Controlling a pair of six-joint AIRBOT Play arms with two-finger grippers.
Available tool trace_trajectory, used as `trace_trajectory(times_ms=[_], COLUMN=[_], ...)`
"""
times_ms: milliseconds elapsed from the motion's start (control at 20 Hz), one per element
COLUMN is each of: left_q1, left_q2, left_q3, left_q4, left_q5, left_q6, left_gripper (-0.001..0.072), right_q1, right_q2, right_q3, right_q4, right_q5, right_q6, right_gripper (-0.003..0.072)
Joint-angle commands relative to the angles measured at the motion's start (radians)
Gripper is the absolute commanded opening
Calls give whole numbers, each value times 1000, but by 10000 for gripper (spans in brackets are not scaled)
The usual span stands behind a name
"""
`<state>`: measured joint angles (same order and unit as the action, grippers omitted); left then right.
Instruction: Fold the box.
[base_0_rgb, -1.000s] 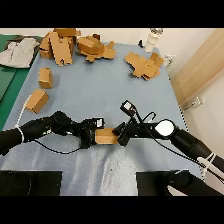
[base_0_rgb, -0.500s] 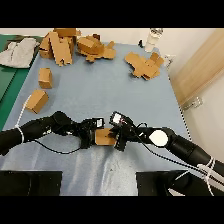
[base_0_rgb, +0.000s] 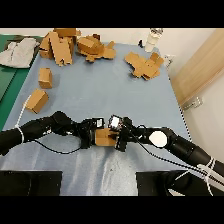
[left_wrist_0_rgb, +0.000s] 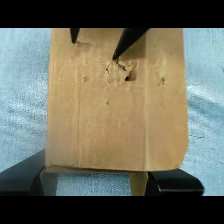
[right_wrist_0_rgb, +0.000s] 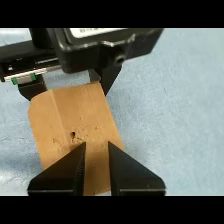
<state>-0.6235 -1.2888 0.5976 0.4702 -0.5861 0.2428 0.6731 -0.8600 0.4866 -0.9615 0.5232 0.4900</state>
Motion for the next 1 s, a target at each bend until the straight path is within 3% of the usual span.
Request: trace_trajectory(times_ms=[0,50,150,200,500,800,850,900,950], left_q1=[0,0,0,0,0,0,0,0,0], left_q2=[0,0,0,0,0,0,0,0,0], left_q3=[0,0,0,0,0,0,0,0,0], left_q4=[0,0,0,0,0,0,0,0,0], left_q5=[1,1,2,2,2,2,2,1,0], left_q6=[0,0,0,0,0,0,0,0,0], left_gripper=[286,286,286,286,286,286,285,286,286], right_q1=[2,2,2,2,2,3,3,5,14], right_q2=[1,1,1,2,-1,-1,0,0,1], right_q3=[2,2,2,3,2,2,2,2,2], right_q4=[0,-4,-20,-23,-157,-160,-160,-160,-161], right_q5=[79,97,102,110,52,47,51,63,73], right_q6=[-2,-2,-12,-34,-53,-53,-53,-53,-53], right_gripper=[233,247,473,481,479,472,458,384,359])
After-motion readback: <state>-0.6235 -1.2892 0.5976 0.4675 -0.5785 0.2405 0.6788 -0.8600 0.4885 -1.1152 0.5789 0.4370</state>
